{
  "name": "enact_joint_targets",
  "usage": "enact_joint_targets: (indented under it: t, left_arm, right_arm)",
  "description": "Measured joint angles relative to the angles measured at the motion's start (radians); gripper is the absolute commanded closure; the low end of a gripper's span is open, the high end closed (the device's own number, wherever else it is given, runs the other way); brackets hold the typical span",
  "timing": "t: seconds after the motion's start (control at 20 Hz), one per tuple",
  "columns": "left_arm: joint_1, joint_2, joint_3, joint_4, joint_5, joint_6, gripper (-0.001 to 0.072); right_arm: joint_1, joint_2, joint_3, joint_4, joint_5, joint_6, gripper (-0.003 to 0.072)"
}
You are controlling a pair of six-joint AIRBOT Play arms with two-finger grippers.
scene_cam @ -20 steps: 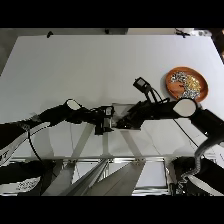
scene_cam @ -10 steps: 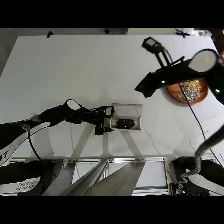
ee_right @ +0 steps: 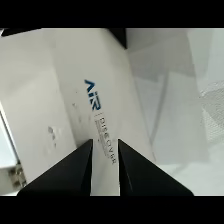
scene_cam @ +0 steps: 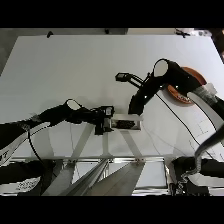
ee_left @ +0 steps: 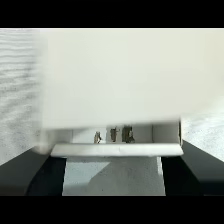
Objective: Fold the box and place the chain.
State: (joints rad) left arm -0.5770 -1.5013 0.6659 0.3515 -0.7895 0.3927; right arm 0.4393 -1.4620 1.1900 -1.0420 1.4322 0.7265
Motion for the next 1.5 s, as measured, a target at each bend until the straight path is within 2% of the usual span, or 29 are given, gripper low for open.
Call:
enact_joint_targets:
  t: [0.05,0.1,0.15,0.2,0.25,0.4,0.45,0.5,0.75,0.9,1.05,1.1,1.15,1.5]
  left_arm:
    - [0.0,0.0,0.0,0.0,0.0,0.0,0.0338]
    - [0.0,0.0,0.0,0.0,0.0,0.0,0.0338]
    - [0.0,0.0,0.0,0.0,0.0,0.0,0.0338]
    - [0.0,0.0,0.0,0.0,0.0,0.0,0.0338]
    - [0.0,0.0,0.0,0.0,0.0,0.0,0.0338]
    - [0.0,0.0,0.0,0.0,0.0,0.0,0.0338]
    - [0.0,0.0,0.0,0.0,0.0,0.0,0.0338]
    - [0.0,0.0,0.0,0.0,0.0,0.0,0.0338]
    - [0.0,0.0,0.0,-0.002,0.0,-0.004,0.0338]
    - [0.0,0.0,0.0,-0.004,0.004,-0.003,0.0338]
    - [0.0,0.0,0.0,-0.003,0.004,-0.003,0.0338]
    - [0.0,0.0,0.0,-0.003,0.003,-0.002,0.0338]
    - [0.0,0.0,0.0,-0.003,0.004,-0.002,0.0338]
    - [0.0,0.0,0.0,0.0,0.003,0.0,0.0338]
  right_arm:
    - [0.013,0.019,-0.012,-0.018,0.008,-0.008,0.0459]
    - [0.024,0.04,-0.028,-0.034,0.013,-0.013,0.037]
    - [0.034,0.066,-0.049,-0.048,0.011,-0.017,0.0245]
    - [0.046,0.095,-0.075,-0.062,-0.002,-0.019,0.0161]
    - [0.058,0.124,-0.103,-0.076,-0.026,-0.021,0.0157]
    - [0.1,0.197,-0.184,-0.116,-0.12,-0.023,0.0184]
    - [0.113,0.21,-0.203,-0.126,-0.155,-0.017,0.0229]
    - [0.121,0.218,-0.216,-0.134,-0.19,-0.009,0.0244]
    - [0.142,0.237,-0.244,-0.152,-0.319,0.026,0.0245]
    - [0.145,0.238,-0.249,-0.159,-0.351,0.031,0.0266]
    - [0.146,0.238,-0.251,-0.16,-0.365,0.033,0.0316]
    - [0.146,0.238,-0.251,-0.16,-0.367,0.033,0.0363]
    - [0.146,0.238,-0.251,-0.159,-0.368,0.034,0.0376]
    - [0.174,0.232,-0.263,-0.164,-0.392,0.034,0.0376]
